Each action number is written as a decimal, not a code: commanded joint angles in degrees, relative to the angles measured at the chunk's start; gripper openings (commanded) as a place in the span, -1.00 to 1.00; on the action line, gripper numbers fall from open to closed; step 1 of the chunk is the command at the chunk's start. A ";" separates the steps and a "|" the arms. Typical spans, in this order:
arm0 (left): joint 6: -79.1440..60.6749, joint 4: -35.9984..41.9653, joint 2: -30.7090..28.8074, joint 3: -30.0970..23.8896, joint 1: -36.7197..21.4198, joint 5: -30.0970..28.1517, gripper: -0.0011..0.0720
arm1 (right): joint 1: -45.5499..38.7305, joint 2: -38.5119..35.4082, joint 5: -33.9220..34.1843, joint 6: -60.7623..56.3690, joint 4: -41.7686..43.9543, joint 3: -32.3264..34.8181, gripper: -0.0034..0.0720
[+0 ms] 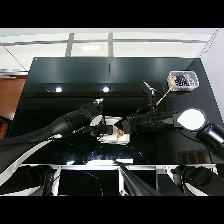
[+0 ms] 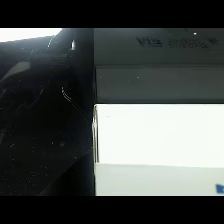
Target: Fold the box and place the chain.
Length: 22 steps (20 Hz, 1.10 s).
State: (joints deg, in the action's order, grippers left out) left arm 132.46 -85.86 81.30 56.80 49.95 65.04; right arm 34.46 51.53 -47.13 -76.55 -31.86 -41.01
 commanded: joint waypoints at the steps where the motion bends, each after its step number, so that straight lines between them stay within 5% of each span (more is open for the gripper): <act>1: -0.02 0.00 0.02 0.04 -0.04 0.00 -0.89 | 0.07 0.04 0.04 -0.20 -0.13 0.02 -0.88; 3: -0.02 0.00 0.02 0.04 -0.04 0.00 -0.89 | 0.04 0.04 -0.09 -0.22 -0.13 0.02 -0.71; 4: -0.02 0.00 0.02 0.04 -0.04 0.00 -0.89 | -0.35 0.04 -0.15 -0.35 -0.11 0.00 -0.13; 5: -0.02 0.00 0.02 0.04 -0.04 0.00 -0.89 | -1.46 -0.02 -0.76 -0.85 -0.11 -0.09 0.13; 10: -0.02 0.00 0.02 0.04 -0.04 0.15 -0.89 | -16.06 -4.76 -9.92 -0.76 -3.80 -0.57 0.13; 13: -0.02 0.00 0.02 0.04 -0.04 0.15 -0.89 | -26.18 -6.23 -11.85 -4.85 -22.38 -0.22 0.13; 15: -0.02 0.00 0.02 0.04 -0.04 0.13 -0.89 | -29.90 -6.12 -5.86 -16.55 -41.72 2.29 0.14; 17: -0.02 -0.02 0.02 0.02 -0.04 0.11 -0.89 | -32.20 -4.61 2.08 -23.61 -50.27 5.18 0.96; 22: -0.02 -0.02 0.02 0.02 -0.04 0.20 -0.89 | -38.03 12.11 14.19 -28.09 -40.15 1.66 0.96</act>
State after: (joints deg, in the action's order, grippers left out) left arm 132.46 -85.86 81.30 56.80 49.95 65.14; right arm 0.05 55.42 -40.62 -98.76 -73.01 -37.56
